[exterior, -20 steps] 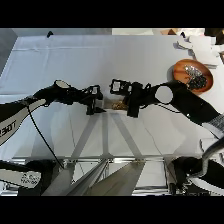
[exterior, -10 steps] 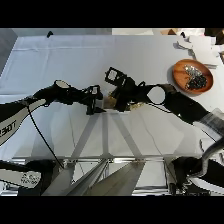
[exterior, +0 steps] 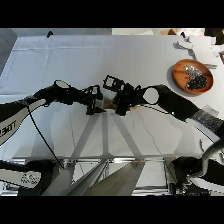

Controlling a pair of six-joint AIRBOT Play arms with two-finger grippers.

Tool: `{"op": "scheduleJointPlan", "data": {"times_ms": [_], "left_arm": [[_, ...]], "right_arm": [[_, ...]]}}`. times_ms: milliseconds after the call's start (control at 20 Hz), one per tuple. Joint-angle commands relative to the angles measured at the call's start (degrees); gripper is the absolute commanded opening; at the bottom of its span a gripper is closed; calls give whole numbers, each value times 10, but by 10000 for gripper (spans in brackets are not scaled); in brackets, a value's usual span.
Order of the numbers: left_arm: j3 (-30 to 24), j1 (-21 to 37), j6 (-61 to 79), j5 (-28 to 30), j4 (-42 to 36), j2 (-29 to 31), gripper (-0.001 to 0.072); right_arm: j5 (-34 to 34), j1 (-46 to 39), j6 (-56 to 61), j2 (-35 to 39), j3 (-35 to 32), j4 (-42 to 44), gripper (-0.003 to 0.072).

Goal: Fold the box and place the chain.

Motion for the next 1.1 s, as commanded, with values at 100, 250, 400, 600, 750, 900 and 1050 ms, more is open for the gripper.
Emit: {"op": "scheduleJointPlan", "data": {"times_ms": [100,250,400,600,750,900,1050], "left_arm": [[0,0,0,0,0,0,318],[0,0,0,0,0,0,318],[0,0,0,0,0,0,318],[0,0,0,0,0,0,318],[0,0,0,0,0,0,318],[0,0,0,0,0,0,318],[0,0,0,0,0,0,318]], "right_arm": [[56,-42,-5,45,0,-2,243],[103,-97,-49,97,0,2,243],[170,-187,-111,103,0,56,314],[222,-255,-224,81,0,64,418],[246,-259,-292,35,0,64,419],[254,-259,-356,-23,0,64,420],[254,-258,-461,-67,0,65,420]]}}
